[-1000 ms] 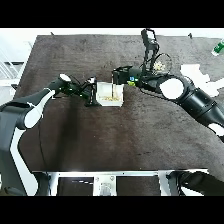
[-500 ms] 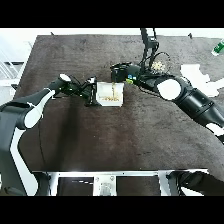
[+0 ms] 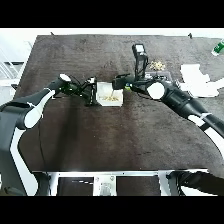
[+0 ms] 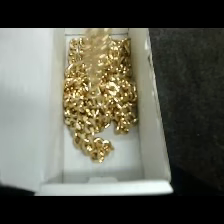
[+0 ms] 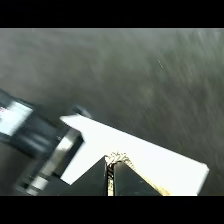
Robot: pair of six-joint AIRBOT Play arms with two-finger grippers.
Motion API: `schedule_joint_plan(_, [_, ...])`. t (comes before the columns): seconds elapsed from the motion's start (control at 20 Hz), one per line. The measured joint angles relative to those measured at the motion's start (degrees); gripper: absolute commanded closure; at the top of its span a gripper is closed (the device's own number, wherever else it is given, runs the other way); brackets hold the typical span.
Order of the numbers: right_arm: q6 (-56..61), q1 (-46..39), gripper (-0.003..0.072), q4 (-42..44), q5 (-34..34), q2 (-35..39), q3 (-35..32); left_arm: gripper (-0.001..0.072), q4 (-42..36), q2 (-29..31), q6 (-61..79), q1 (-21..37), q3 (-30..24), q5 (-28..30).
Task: Fold the box and place the chain.
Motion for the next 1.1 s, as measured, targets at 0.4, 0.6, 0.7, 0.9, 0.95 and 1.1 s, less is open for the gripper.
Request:
schedule_joint_plan(0.4, [-2.01,-1.38,0.0114,-0.15,0.0,-3.48,-1.16,0.0231,0.0,0.0,-0.02,0.0,0.0,0.0])
schedule_joint_plan(0.6, [-5.73,-2.45,0.0116,-1.09,0.24,-0.37,-1.11,0.023,0.0,0.0,-0.02,0.0,-0.02,-0.02])
schedule_joint_plan(0.7, [-8.61,-4.04,0.0116,-1.31,0.11,1.53,-0.63,0.0231,0.0,0.0,-0.02,0.0,0.0,-0.02])
schedule_joint_plan(0.9, [-18.21,-9.88,0.025,3.17,0.13,2.78,1.51,0.0231,0.0,0.0,-0.02,0.0,-0.02,0.0])
schedule_joint_plan(0.95, [-22.05,-11.45,0.0249,6.38,0.87,2.47,2.25,0.0231,0.0,0.0,-0.02,0.0,-0.02,0.0])
schedule_joint_plan(1.1, [-37.83,-16.59,0.024,20.31,8.76,-1.25,6.01,0.023,0.0,0.0,0.0,0.0,-0.02,0.0])
